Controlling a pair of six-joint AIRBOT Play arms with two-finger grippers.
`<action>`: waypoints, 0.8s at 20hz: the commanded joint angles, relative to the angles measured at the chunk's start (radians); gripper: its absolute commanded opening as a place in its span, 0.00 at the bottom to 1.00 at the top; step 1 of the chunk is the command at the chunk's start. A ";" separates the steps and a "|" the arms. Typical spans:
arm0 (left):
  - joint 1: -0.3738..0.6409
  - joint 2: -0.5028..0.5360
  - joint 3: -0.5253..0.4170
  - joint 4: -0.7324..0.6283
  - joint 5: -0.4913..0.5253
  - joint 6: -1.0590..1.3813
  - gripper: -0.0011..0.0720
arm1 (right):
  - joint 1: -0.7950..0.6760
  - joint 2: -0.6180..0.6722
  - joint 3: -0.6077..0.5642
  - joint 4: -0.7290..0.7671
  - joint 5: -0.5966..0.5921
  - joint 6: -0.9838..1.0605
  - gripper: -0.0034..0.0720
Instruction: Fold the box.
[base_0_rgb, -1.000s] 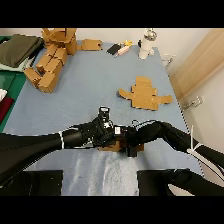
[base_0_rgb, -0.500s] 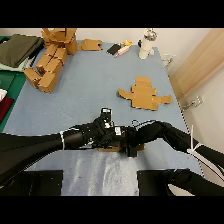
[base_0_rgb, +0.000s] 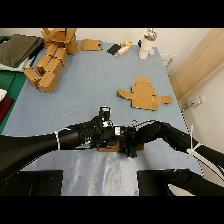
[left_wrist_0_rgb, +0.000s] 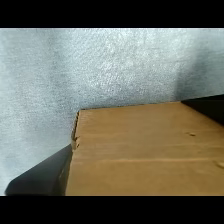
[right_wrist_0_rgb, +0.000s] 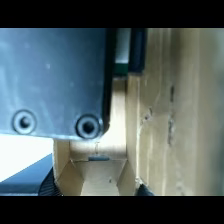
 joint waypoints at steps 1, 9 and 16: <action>0.000 0.006 0.000 0.005 -0.026 0.004 0.54 | 0.000 0.000 0.000 -0.001 -0.001 0.000 0.73; 0.005 0.098 0.000 0.057 -0.103 0.003 0.54 | 0.000 0.000 0.000 -0.001 -0.001 0.000 0.73; 0.032 0.154 0.000 0.061 -0.173 0.011 0.54 | 0.000 0.000 0.000 -0.001 -0.001 0.000 0.73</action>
